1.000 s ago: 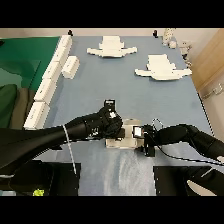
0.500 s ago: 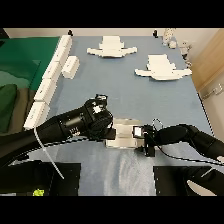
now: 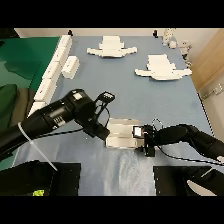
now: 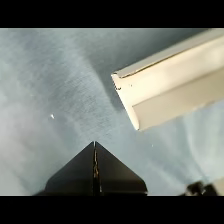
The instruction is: Fold the box.
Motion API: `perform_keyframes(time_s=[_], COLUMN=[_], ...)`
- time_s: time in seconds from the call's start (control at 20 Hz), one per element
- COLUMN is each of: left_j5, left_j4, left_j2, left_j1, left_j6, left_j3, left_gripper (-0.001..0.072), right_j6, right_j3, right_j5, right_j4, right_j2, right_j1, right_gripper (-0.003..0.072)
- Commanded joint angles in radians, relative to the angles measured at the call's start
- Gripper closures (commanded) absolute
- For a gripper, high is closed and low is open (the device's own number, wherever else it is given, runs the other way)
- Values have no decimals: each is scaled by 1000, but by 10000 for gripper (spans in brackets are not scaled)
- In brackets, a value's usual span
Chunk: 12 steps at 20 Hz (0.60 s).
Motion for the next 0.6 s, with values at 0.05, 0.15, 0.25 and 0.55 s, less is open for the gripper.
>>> perform_keyframes(time_s=[0.05, 0.15, 0.25, 0.55], left_j5=[47, 167, 386, 479], left_j4=[-336, -442, -549, -728], left_j2=[95, 114, 117, 100], left_j1=[301, 392, 441, 459], left_j6=[995, 1324, 1450, 1825], left_j3=[-145, -230, -320, -479], left_gripper=[689, 256, 20, 20], right_j6=[0, 0, 0, 0], right_j3=[1, 1, 1, 1], right_j5=[0, 0, 0, 0], right_j4=[0, 0, 0, 0], right_j2=[1, 1, 0, 0], right_j1=[0, 0, 0, 0], right_gripper=[170, 170, 170, 170])
